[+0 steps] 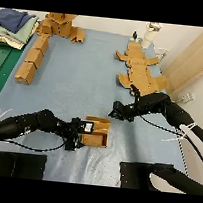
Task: Fold the box.
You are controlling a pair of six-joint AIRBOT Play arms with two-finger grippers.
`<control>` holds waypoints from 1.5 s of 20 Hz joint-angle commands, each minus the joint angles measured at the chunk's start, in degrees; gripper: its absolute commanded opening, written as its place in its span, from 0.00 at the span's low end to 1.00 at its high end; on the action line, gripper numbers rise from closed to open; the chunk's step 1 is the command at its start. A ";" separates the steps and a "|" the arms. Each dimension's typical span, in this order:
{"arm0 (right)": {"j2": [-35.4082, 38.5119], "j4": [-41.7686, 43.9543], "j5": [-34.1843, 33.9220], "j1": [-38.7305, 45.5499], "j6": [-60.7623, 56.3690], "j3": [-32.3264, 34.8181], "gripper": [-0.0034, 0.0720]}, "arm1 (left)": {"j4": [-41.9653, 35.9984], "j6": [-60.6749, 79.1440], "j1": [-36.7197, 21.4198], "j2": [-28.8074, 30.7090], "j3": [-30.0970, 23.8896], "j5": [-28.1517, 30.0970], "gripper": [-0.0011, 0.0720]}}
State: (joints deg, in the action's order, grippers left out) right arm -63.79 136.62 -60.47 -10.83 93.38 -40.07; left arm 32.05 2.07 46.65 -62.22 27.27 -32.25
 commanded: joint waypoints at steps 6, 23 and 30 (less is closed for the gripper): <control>-0.07 0.79 0.13 -2.23 1.84 0.02 0.05 | 5.99 -6.60 -1.64 0.42 0.00 1.73 0.64; 3.65 -2.21 -1.31 -17.86 27.10 -0.09 0.05 | 3.72 -4.83 -1.64 -1.03 0.00 0.74 0.64; 7.32 -16.90 4.85 -28.55 28.41 -0.09 0.05 | 3.72 -4.85 -1.64 -1.01 0.00 0.72 0.64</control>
State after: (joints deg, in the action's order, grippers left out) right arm -57.84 125.99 -59.55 -35.24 120.51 -40.12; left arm 35.73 -2.85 45.01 -63.20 27.29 -31.42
